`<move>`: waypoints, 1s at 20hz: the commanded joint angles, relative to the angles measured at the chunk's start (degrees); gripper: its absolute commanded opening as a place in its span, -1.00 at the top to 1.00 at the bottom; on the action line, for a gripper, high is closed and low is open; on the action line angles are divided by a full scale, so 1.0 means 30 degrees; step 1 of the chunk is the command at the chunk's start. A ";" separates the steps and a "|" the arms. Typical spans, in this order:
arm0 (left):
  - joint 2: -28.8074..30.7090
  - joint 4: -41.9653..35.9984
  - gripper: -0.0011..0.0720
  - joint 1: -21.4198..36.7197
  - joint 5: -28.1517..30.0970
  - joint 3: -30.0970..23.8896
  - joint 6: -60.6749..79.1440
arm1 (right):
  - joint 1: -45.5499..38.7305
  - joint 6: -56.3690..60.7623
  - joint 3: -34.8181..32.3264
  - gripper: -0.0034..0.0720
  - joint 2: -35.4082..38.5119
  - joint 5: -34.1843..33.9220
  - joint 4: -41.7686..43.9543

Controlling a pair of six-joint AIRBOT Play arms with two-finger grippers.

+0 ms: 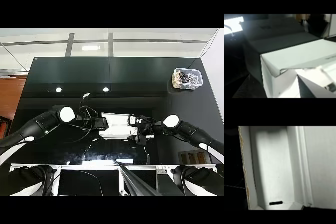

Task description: Fold the box and place the chain.

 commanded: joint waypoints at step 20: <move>-0.3745 1.0353 -0.08 -0.5187 -0.6062 0.5697 -1.2007 | 0.0022 0.0007 0.0000 -0.36 -0.0007 0.0000 0.0007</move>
